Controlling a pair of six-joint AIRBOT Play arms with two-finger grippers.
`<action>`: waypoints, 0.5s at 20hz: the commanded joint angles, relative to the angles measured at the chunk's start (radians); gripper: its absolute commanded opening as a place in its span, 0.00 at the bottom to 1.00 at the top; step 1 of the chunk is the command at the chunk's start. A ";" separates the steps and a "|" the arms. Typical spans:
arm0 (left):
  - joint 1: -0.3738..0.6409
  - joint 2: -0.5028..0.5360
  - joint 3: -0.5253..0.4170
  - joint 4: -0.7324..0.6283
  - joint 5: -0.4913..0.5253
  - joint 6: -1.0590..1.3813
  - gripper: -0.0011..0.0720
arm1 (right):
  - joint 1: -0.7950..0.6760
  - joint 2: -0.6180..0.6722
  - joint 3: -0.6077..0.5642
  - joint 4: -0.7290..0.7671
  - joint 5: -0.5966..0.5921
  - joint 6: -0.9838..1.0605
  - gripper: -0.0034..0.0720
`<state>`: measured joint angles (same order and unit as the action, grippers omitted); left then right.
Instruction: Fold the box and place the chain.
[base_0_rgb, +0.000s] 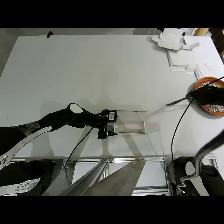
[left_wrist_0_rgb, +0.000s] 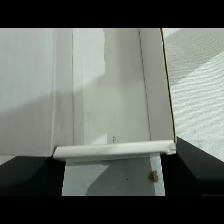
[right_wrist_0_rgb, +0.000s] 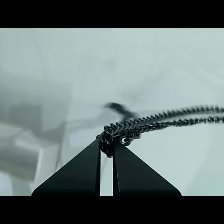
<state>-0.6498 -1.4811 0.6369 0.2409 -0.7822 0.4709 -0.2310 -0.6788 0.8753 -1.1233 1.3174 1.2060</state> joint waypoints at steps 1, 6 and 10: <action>0.000 0.001 0.001 0.000 0.000 0.000 0.39 | 0.133 0.056 -0.009 -0.022 0.108 -0.008 0.07; 0.000 0.001 0.001 0.000 0.000 0.000 0.39 | 0.157 0.057 -0.152 -0.048 0.023 -0.006 0.07; 0.000 0.001 0.001 0.000 0.000 0.000 0.39 | 0.157 0.057 -0.289 -0.189 -0.135 0.055 0.07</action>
<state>-0.6498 -1.4811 0.6369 0.2409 -0.7818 0.4709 -0.0811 -0.6239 0.6720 -1.2129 1.2896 1.2106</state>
